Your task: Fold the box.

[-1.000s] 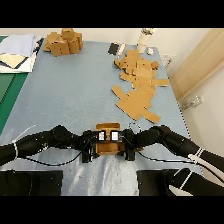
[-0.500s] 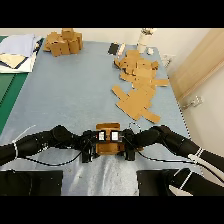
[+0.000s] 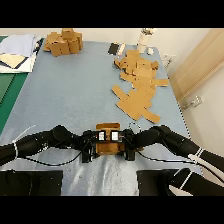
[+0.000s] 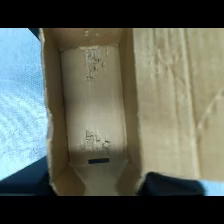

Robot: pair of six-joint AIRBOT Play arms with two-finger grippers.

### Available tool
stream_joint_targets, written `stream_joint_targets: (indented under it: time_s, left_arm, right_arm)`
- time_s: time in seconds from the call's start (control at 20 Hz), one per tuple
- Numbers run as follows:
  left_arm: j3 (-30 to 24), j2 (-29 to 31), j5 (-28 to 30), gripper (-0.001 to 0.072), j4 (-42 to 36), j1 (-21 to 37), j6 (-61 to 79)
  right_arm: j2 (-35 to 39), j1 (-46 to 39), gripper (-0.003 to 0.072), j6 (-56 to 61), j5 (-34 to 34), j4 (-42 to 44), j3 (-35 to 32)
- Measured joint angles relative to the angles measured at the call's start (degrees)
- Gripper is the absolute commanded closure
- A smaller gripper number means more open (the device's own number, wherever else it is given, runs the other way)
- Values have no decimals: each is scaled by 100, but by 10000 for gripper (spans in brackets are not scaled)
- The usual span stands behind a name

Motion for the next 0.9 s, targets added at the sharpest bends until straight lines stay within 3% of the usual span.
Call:
stream_joint_targets:
  time_s: [0.25, 0.55, 0.75, 0.9]
  left_arm:
    - [2, 0, 2, 187, -2, 2, -2]
    - [2, 0, 2, 187, 0, 2, 0]
    - [0, 0, 2, 187, 2, 2, 0]
    - [0, 0, 2, 187, 4, 2, 0]
  right_arm:
    - [151, 0, -23, 219, -118, 72, 59]
    - [868, 2, -22, 868, -538, -645, 92]
    - [1357, 2, -22, 2197, -737, -1274, 92]
    - [1711, 0, -22, 3530, -914, -1202, 92]
